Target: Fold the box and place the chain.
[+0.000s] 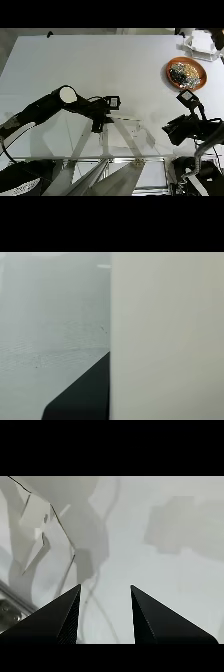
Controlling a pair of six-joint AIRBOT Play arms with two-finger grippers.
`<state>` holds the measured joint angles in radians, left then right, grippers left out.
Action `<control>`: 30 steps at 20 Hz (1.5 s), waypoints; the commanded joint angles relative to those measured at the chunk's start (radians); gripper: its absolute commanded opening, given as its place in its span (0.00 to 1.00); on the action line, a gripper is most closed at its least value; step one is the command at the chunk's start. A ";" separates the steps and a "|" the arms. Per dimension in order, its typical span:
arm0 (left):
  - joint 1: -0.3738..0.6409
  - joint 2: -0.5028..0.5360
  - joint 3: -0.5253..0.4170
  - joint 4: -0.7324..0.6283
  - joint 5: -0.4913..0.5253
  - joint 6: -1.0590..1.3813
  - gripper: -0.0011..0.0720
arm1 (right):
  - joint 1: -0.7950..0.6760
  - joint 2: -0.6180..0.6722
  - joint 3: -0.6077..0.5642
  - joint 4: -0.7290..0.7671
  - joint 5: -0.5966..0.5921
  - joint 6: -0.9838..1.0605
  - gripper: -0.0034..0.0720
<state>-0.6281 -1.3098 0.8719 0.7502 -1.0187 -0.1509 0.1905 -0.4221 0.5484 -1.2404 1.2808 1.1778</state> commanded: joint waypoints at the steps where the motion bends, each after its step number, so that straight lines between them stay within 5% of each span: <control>1: -0.014 -0.049 0.001 0.006 0.013 0.015 0.02 | 0.000 0.027 0.000 -0.019 0.006 0.029 0.51; 7: -0.014 -0.082 0.013 0.031 0.002 0.020 0.02 | 0.000 0.027 0.000 -0.008 0.005 0.031 0.50; 10: -0.014 -0.118 0.092 0.053 -0.031 0.005 0.02 | 0.000 0.027 0.000 -0.008 -0.002 0.030 0.50; 16: -0.006 -0.166 0.129 0.002 0.137 -0.039 0.02 | 0.000 0.027 0.000 -0.008 -0.017 0.030 0.50; 19: 0.021 -0.197 0.129 -0.093 0.147 -0.030 0.02 | 0.000 0.027 0.000 -0.008 -0.043 0.030 0.50; 30: 0.022 -0.286 0.129 -0.124 0.151 0.063 0.02 | 0.000 0.025 0.000 -0.010 -0.054 0.026 0.50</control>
<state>-0.6056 -1.5841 1.0000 0.6437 -0.8684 -0.1448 0.1905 -0.3969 0.5484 -1.2495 1.2285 1.2072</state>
